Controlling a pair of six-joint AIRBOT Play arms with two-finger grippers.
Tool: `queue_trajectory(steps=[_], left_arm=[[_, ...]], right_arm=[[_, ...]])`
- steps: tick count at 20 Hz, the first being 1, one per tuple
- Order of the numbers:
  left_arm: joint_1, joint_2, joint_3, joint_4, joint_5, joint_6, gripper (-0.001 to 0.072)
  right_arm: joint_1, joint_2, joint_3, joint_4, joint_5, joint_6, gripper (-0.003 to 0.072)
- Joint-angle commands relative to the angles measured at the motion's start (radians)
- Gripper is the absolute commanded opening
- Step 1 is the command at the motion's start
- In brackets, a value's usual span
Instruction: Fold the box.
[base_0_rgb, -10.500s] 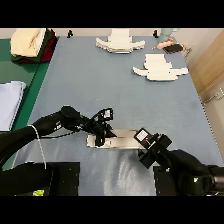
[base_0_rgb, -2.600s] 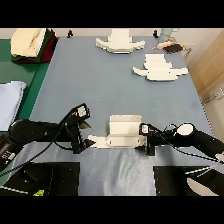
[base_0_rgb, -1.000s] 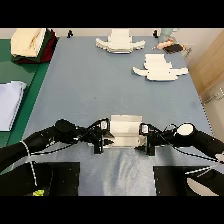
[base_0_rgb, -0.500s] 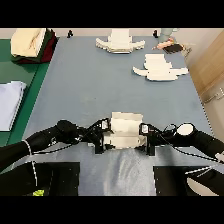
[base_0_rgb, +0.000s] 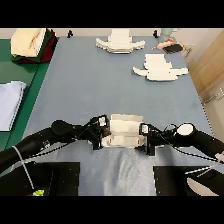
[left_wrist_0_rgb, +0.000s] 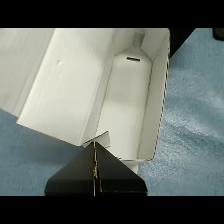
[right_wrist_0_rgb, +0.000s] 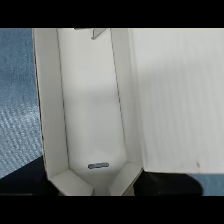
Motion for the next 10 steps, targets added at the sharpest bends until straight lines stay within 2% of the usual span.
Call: queue_trajectory(steps=[1,6,10], left_arm=[[0.007,0.100,-0.013,0.253,-0.056,-0.256,0.0018],[0.075,0.230,-0.017,0.645,-0.209,-0.847,0.0018],[0.163,0.333,-0.013,0.744,-0.262,-1.322,0.0017]], right_arm=[[0.001,0.001,0.000,0.000,0.000,0.000,0.0511],[0.001,0.001,0.000,0.000,0.000,-0.001,0.0511],[0.001,0.001,0.000,0.000,0.000,0.000,0.0511]])
